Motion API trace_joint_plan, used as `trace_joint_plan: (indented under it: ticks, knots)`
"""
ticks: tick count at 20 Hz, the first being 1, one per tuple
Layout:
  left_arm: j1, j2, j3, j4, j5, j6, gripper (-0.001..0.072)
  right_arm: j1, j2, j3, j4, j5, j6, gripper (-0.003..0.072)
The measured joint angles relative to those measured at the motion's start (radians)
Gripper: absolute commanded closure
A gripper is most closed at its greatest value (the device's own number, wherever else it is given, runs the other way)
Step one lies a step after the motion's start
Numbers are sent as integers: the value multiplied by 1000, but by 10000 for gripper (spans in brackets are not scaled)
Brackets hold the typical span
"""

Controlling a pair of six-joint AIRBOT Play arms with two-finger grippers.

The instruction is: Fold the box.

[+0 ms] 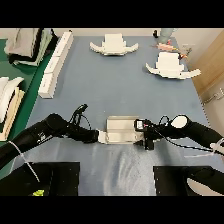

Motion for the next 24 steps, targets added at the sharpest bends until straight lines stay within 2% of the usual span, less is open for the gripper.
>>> trace_joint_plan:
  ticks: [4,9,11,19,24]
  knots:
    - [-36,-10,26,-42,25,11,693,0,0,0,0,0,0,252]
    - [-35,-13,71,-15,10,1,689,0,0,0,0,0,0,252]
    - [-16,-13,86,8,-17,-16,252,0,0,0,0,0,0,252]
    - [10,-15,138,29,-58,-39,251,0,0,0,0,0,0,252]
    - [10,-21,145,-37,-51,-9,250,0,0,0,0,0,0,252]
